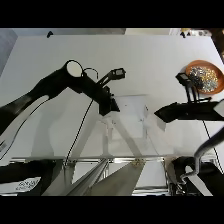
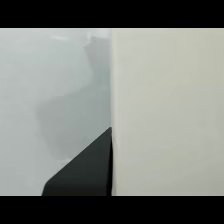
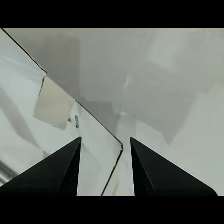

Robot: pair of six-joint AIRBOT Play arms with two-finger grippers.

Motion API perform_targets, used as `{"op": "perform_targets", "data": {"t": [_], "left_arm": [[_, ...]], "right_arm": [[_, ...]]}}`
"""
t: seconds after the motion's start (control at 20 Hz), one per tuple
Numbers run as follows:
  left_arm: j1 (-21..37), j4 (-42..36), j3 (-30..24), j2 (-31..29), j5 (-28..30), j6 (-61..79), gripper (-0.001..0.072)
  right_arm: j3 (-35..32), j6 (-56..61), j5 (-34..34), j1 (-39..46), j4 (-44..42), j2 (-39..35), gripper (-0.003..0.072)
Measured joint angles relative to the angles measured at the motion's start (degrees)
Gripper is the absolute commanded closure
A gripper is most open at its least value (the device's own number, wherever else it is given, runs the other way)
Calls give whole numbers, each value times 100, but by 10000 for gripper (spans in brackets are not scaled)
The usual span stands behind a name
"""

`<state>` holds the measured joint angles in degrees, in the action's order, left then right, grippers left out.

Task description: Fold the box and place the chain.

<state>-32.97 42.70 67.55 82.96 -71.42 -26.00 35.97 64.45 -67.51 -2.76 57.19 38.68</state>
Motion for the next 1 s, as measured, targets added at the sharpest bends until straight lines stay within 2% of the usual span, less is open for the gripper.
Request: {"op": "perform_targets", "data": {"t": [0.15, 0.3, 0.55, 0.8, 1.0], "left_arm": [[-291, 195, -664, -691, 616, 313, 713], [-459, -129, -1130, -868, 1150, 966, 713], [-566, -522, -1384, -431, 1790, 1954, 705], [-588, -575, -1434, 83, 2192, 2229, 702], [-588, -579, -1443, 260, 2382, 2286, 702]], "right_arm": [[83, 2, -339, 0, -11, -802, 345], [114, 4, -485, 0, -74, -1484, 347], [129, 15, -568, 0, -258, -2017, 348], [129, 4, -570, 0, -197, -2122, 348], [129, 0, -522, 0, -162, -2144, 348]]}}
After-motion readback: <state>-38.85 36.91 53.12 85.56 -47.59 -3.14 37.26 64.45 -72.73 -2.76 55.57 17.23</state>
